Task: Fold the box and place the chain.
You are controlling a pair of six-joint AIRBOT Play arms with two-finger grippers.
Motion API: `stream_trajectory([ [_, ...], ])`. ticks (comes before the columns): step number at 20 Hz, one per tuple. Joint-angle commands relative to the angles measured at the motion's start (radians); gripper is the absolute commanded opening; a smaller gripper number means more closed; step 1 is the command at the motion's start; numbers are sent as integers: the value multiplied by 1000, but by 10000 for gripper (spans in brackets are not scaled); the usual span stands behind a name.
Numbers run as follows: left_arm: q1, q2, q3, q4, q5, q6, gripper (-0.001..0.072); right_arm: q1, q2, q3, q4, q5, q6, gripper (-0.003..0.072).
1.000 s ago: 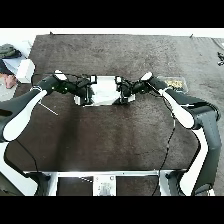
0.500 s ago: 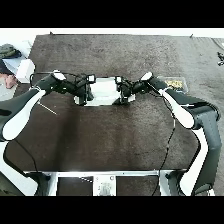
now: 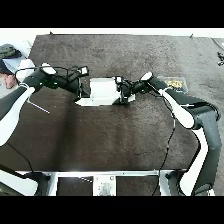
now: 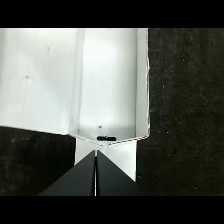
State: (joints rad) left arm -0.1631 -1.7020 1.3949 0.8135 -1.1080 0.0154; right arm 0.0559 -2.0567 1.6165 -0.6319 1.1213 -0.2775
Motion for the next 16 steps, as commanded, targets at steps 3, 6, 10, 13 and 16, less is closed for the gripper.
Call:
stream_trajectory([
  [3, 48, 104, -2, 36, 12, -305, 4, 1, 0, 0, 0, 0, 0, 368],
  [6, 108, 145, -2, 16, 23, -465, 4, 1, 0, 0, 0, 0, 0, 368],
  [10, 191, 148, -2, 8, -16, -595, 4, 1, 0, 0, 0, 0, 0, 368],
  [13, 235, 148, -39, -5, -25, -700, 5, 1, 0, 0, 0, 0, 0, 368],
  [16, 257, 148, -167, -28, 20, -757, 6, 1, 0, 0, 0, 0, 0, 368],
])
